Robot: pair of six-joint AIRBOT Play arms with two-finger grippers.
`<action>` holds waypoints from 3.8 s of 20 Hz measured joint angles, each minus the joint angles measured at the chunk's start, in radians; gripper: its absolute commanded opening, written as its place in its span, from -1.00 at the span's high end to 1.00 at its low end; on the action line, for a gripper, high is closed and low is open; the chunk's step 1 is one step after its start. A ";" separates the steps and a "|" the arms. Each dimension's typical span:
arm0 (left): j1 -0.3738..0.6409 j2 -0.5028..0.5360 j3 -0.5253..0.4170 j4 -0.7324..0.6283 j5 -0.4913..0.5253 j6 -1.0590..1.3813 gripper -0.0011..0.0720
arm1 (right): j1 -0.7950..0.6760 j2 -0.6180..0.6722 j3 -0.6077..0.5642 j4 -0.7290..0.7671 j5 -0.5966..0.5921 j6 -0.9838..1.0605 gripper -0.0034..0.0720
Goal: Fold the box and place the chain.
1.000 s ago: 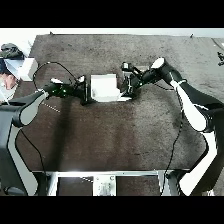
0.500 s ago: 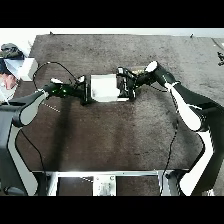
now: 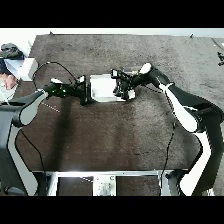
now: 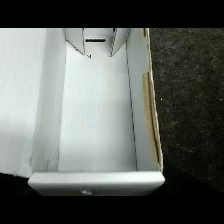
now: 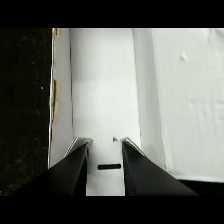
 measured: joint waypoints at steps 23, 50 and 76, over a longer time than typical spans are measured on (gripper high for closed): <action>0.000 0.000 0.000 0.000 0.000 0.000 0.33 | -0.078 0.114 0.000 -0.184 0.048 0.442 0.93; 0.000 0.000 0.000 0.000 0.000 0.000 0.33 | -0.227 0.080 -0.232 0.307 0.026 0.885 -0.16; 0.000 0.000 0.000 0.000 0.000 0.000 0.34 | 0.050 0.085 0.001 -0.183 -0.063 1.266 -0.15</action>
